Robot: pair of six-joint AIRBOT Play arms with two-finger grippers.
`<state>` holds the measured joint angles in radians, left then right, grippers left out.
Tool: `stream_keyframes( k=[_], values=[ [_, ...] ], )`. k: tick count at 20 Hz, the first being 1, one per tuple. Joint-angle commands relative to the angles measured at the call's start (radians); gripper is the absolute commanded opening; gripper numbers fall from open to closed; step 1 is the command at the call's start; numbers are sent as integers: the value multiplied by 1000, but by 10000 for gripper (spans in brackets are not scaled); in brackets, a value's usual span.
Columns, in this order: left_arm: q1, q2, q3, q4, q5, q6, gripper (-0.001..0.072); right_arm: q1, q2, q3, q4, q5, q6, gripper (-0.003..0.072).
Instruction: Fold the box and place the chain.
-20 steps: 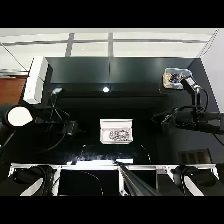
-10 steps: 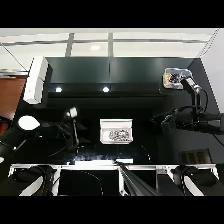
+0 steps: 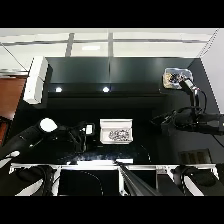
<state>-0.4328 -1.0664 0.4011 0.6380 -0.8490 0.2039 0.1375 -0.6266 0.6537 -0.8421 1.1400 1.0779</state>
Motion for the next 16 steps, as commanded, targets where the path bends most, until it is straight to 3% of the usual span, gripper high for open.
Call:
stream_keyframes(
  k=[1,10,16],
  values=[
    [-11,-51,10,-90,8,36,710,0,0,-3,-1,0,-1,288],
    [-63,-151,96,-107,11,32,710,0,0,-3,0,1,0,288],
    [-84,-154,100,-106,21,23,710,0,0,-3,0,1,-1,288]
  ],
)
